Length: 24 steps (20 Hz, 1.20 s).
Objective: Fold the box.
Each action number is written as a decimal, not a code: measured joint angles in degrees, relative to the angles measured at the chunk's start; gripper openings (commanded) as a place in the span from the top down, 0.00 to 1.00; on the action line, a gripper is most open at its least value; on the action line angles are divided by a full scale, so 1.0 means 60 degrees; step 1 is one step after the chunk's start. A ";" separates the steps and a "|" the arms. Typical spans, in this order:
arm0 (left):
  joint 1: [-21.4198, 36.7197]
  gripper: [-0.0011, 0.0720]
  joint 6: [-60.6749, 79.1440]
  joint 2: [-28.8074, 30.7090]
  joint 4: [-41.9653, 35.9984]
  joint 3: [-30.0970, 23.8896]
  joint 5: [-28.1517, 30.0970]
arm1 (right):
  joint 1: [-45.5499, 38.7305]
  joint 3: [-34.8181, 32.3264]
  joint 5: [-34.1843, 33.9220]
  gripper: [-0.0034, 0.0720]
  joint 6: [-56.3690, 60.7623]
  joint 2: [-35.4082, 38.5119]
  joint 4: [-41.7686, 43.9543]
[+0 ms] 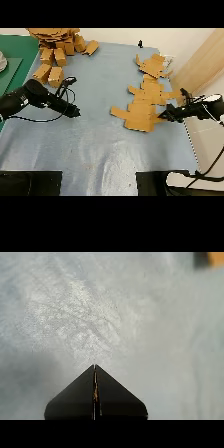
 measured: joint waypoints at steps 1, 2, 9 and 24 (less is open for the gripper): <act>0.0277 0.97 0.0025 -0.0007 -0.0423 -0.0157 -0.0153 | 0.0484 -0.0474 -0.0193 0.95 -0.0109 0.0321 0.0324; 0.0532 0.97 0.0080 -0.0007 -0.0765 -0.0317 -0.0350 | 0.1082 -0.0998 -0.0430 0.95 -0.0229 0.0659 0.0681; 0.1581 0.22 0.0310 -0.0025 -0.1851 -0.1067 -0.1137 | 0.5297 -0.2896 -0.2816 0.95 -0.0612 0.2269 0.1785; 0.0984 0.22 0.2299 -0.2728 -0.5140 -0.1027 -0.1749 | 0.7941 -0.3147 -0.3727 0.95 -0.0102 0.2535 0.1741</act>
